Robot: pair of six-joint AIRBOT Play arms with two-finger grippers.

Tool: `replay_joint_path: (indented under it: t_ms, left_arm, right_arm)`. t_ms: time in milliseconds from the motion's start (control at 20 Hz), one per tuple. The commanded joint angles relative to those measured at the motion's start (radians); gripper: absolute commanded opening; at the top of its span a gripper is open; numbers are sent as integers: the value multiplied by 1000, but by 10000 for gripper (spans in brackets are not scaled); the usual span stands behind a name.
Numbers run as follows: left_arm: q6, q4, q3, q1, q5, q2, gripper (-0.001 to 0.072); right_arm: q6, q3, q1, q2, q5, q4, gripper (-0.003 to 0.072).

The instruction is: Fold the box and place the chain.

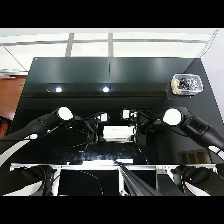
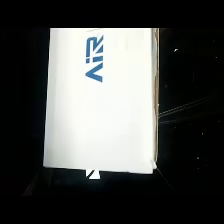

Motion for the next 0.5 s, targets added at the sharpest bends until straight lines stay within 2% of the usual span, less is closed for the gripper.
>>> replay_joint_path:
  t_ms: [0, 200, 250, 450]
  left_arm:
    - [-1, -2, 0, 0, 2, -1, 367]
    - [-1, -2, 0, 0, 2, -1, 367]
    - [-1, -2, 0, 0, 2, -1, 367]
    - [-1, -2, 0, 0, 2, -1, 367]
  right_arm:
    - [21, 19, 2, 1, -1, -3, 621]
    - [32, 29, -5, 1, -27, -5, 619]
    - [32, 29, -6, 1, -27, -3, 582]
    - [53, 37, -6, 1, -25, 4, 583]
